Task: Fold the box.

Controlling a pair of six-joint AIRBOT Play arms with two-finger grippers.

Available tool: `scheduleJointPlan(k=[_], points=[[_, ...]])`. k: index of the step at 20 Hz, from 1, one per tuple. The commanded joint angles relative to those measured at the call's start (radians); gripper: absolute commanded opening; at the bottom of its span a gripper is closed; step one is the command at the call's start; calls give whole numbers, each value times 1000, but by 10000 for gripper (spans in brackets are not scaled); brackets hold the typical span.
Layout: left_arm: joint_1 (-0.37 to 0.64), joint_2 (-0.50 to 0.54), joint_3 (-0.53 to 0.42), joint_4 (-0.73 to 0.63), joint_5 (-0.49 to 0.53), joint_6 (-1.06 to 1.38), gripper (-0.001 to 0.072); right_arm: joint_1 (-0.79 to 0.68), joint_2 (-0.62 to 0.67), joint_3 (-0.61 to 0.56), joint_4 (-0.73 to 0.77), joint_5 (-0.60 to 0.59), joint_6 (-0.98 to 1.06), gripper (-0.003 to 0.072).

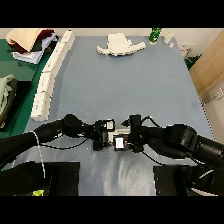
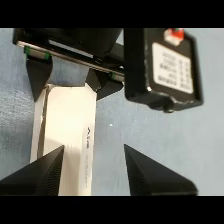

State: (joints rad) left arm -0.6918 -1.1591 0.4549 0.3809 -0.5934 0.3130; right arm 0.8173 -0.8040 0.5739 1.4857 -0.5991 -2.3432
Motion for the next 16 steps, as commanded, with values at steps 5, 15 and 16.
scheduleJointPlan(k=[5,15,16], points=[[0,0,0,0,0,1,525,0,-55,4,-18,22,5,513],[0,0,0,0,0,1,525,0,-76,0,109,-25,4,504],[0,0,0,0,0,1,525,0,-76,0,118,-34,4,504]])
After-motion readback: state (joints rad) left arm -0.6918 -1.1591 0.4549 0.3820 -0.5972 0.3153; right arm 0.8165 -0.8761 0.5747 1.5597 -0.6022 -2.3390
